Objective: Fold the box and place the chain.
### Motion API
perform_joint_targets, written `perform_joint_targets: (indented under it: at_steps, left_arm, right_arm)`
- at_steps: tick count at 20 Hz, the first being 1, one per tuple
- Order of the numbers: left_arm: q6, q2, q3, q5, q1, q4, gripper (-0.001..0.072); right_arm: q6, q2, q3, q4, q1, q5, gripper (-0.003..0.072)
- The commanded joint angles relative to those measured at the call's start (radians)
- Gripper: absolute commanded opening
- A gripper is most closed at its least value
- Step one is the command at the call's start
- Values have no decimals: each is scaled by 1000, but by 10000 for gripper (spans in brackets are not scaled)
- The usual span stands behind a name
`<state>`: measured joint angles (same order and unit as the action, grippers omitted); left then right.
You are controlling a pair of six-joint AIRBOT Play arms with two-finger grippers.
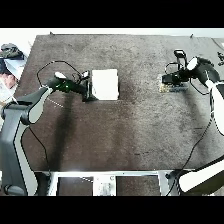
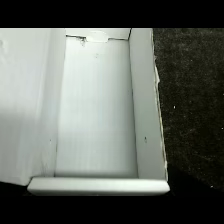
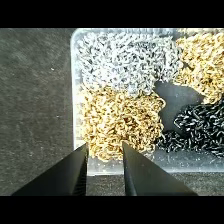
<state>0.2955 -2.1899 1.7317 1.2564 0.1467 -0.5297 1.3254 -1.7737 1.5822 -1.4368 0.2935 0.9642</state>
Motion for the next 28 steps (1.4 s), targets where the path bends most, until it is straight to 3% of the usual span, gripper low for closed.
perform_joint_targets:
  at_steps: [1,10,12,13,15,23,28]
  left_arm:
    - [0,0,1,-1,0,0,344]
    - [0,0,1,-1,0,0,344]
    - [0,0,1,-1,0,0,344]
    - [0,0,1,-1,0,0,344]
    - [0,0,1,0,0,0,344]
    - [0,0,1,-1,0,0,344]
    - [0,0,1,-1,0,0,344]
  right_arm:
    - [-14,-41,36,-15,3,32,272]
    - [-27,-103,37,-13,-1,42,268]
    - [-32,-98,40,-14,-2,43,116]
    - [-31,-91,45,-14,-2,44,112]
    - [-31,-61,45,-18,-2,41,17]
    - [-32,67,45,-32,-2,53,-5]
    - [-58,263,45,12,-2,30,-6]
